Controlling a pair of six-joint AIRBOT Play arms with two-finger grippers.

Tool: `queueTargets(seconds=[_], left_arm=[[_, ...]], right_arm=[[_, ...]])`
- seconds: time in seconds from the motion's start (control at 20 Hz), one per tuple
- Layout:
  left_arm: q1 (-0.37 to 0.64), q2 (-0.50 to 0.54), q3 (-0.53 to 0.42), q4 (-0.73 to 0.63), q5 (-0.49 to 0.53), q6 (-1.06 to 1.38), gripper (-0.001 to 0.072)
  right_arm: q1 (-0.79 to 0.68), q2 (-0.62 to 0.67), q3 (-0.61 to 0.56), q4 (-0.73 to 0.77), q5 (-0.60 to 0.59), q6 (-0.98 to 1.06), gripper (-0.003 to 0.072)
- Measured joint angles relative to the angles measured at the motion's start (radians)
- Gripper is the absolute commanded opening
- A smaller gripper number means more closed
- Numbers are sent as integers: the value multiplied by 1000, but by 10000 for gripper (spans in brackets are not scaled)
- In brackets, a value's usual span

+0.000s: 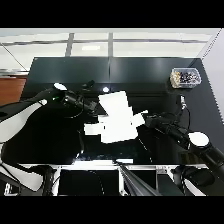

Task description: Fold the box and place the chain.

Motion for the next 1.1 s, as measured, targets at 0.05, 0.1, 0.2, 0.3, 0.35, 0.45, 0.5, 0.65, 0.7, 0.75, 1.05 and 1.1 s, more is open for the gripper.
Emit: queueTargets(seconds=[0.05, 0.1, 0.2, 0.3, 0.35, 0.45, 0.5, 0.65, 0.7, 0.75, 1.05, 1.1], left_arm=[[-2, -16, 21, -1, -34, 18, 600], [-3, -32, 40, -1, -68, 32, 600], [-8, -61, 79, 0, -125, 49, 595], [-12, -80, 108, 25, -160, 58, 577], [-14, -85, 120, 45, -167, 62, 522], [-16, -92, 134, 75, -188, 66, 519], [-16, -94, 138, 93, -201, 68, 476], [-23, -98, 146, 144, -230, 74, 386], [-27, -98, 148, 155, -232, 79, 337], [-34, -99, 148, 164, -235, 87, 259], [-76, -98, 151, 196, -260, 131, 20], [-78, -95, 151, 198, -259, 134, 19]], right_arm=[[0, 0, 0, 0, 7, 2, 17], [0, 0, 0, -2, 16, 2, 17], [0, 0, 0, -4, 40, 2, 17], [0, 0, 0, -6, 59, 2, 17], [0, 0, 0, -6, 64, 2, 17], [0, 0, 0, -9, 71, 3, 17], [0, 0, 0, -13, 74, 3, 16], [0, 0, 0, -22, 81, 2, 17], [0, 0, 0, -23, 82, 2, 17], [0, 0, 0, -24, 86, 2, 17], [0, 0, 0, -26, 93, 5, 579], [-1, 0, 1, -27, 99, 6, 692]])
